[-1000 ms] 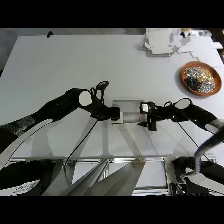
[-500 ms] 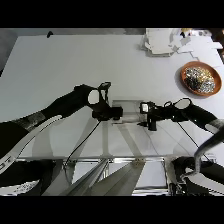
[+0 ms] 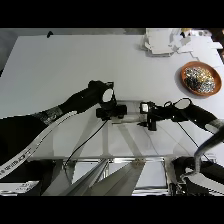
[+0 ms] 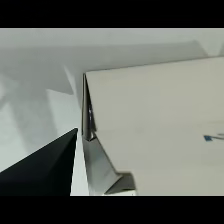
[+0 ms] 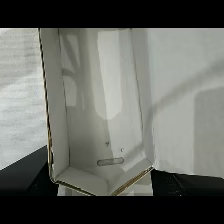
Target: Fold the box and place the chain.
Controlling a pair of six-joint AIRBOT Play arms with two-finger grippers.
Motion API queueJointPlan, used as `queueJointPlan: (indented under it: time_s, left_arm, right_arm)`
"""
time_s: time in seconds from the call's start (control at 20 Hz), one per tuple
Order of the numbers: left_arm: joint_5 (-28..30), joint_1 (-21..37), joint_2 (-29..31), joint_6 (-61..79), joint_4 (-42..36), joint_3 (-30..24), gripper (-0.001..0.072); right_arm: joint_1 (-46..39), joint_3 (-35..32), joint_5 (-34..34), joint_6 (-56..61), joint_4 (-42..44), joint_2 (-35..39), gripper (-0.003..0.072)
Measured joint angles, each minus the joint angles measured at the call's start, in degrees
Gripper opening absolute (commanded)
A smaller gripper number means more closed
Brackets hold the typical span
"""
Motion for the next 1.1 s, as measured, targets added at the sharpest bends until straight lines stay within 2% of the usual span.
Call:
queueJointPlan:
  time_s: [0.15, 0.5, 0.6, 0.75, 0.9, 1.0, 1.1]
  left_arm:
    - [-0.7, -1.2, -0.4, -4.8, 3.5, 0.4, 0.0402]
    - [-1.3, -2.7, -1.8, -9.5, 7.5, 0.7, 0.04]
    - [-1.3, -3.1, -2.5, -9.9, 7.6, 0.7, 0.0364]
    - [-1.3, -3.3, -3.0, -10.3, 7.6, 0.7, 0.0217]
    - [-0.9, -3.7, -3.2, -11.1, 7.9, 0.7, 0.0152]
    - [-0.6, -4.0, -3.3, -12.0, 8.3, 0.7, 0.0002]
    - [-0.6, -4.2, -3.4, -12.2, 8.6, 0.7, 0.0001]
  right_arm:
    - [0.0, 0.0, 0.0, 0.0, 0.0, 0.0, 0.0437]
    - [0.0, 0.0, 0.0, 0.0, 0.0, 0.0, 0.0437]
    - [0.0, 0.0, 0.0, 0.0, 0.0, 0.0, 0.0437]
    - [0.0, 0.0, 0.0, 0.0, 0.0, 0.0, 0.0437]
    - [0.0, 0.0, 0.0, 0.0, 0.0, 0.0, 0.0437]
    - [0.0, 0.0, 0.0, 0.0, 0.0, 0.0, 0.0437]
    - [0.0, 0.0, 0.0, -0.3, -0.1, 0.0, 0.0437]
